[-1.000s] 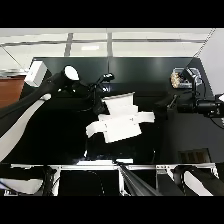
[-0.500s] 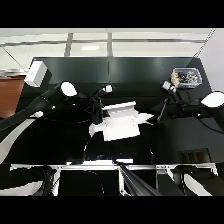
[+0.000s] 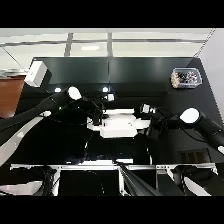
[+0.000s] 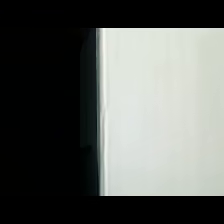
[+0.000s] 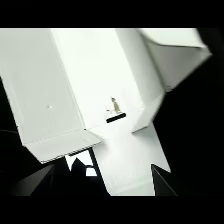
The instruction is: Fold the box and place the chain.
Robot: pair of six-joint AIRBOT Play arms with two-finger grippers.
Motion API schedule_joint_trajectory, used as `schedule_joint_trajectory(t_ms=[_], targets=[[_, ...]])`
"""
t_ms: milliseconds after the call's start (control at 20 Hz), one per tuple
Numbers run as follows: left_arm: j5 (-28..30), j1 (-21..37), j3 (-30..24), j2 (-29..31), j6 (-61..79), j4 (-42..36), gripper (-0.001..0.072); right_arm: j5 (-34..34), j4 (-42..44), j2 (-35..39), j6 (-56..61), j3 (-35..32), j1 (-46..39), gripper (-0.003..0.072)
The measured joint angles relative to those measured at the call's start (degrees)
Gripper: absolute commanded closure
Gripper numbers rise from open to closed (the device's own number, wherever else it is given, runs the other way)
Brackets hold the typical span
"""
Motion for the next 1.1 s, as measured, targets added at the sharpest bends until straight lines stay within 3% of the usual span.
schedule_joint_trajectory(t_ms=[300, 500, 1100], targets=[[0.37, -0.02, -0.02, -0.35, 0.57, 0.44, 0.0686, -3.30, 0.46, -1.51, -4.66, -2.62, 5.35, -0.0011], [0.44, -0.02, -0.02, -0.39, 0.59, 0.52, 0.0686, -7.02, 5.25, -2.97, -9.94, -2.91, 8.17, -0.0010], [0.55, -0.02, -0.02, -0.39, 0.61, 0.61, 0.0686, -13.84, 8.22, -3.96, -18.58, 1.84, 7.54, -0.0010]])
